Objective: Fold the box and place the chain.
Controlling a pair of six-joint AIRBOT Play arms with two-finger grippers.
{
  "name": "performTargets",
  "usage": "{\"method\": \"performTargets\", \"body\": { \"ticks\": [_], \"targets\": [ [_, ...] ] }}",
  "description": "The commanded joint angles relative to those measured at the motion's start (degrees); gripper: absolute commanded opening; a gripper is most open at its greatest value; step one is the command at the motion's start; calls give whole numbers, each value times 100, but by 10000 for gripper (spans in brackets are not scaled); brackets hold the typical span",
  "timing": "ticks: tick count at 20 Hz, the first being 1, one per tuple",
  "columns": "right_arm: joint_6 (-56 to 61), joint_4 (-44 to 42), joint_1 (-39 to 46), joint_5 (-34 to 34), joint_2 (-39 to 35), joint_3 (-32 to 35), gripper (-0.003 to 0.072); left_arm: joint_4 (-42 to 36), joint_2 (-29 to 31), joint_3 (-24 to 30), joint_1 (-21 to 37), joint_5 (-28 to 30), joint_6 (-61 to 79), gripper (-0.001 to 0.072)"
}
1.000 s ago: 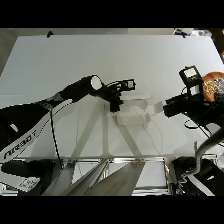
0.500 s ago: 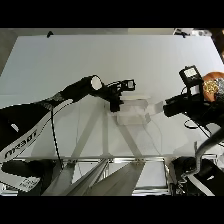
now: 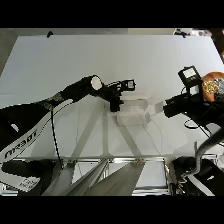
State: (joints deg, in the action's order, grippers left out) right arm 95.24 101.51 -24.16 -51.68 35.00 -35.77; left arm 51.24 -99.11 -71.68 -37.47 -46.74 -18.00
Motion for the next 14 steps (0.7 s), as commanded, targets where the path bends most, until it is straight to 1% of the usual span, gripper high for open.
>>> {"method": "performTargets", "body": {
  "ticks": [1,3,4,5,6,7,9,10,12,14],
  "targets": [
    [-699,-2,0,-232,-2,2,297,2,-4,2,-2,2,0,10],
    [-881,-24,0,-391,-61,2,284,2,-4,2,-2,0,0,10],
    [-881,-72,0,-450,-149,2,187,2,-4,2,-2,2,0,10],
    [-927,-151,0,-514,-299,2,68,2,-4,2,-2,0,0,10],
    [-1147,-267,0,-597,-509,2,32,2,-4,2,-2,2,0,10],
    [-1456,-367,-4,-719,-754,4,31,2,-4,2,-2,0,0,10],
    [-2481,-734,-4,-1239,-1298,37,23,0,-4,2,-2,0,0,10],
    [-2785,-920,-4,-1486,-1537,90,14,2,-4,2,-2,0,0,10],
    [-3191,-1327,-4,-1834,-1987,260,14,2,-4,2,-2,0,0,10],
    [-3504,-1587,-4,-2046,-2271,442,13,0,-4,2,-2,-2,0,10]
  ]
}}
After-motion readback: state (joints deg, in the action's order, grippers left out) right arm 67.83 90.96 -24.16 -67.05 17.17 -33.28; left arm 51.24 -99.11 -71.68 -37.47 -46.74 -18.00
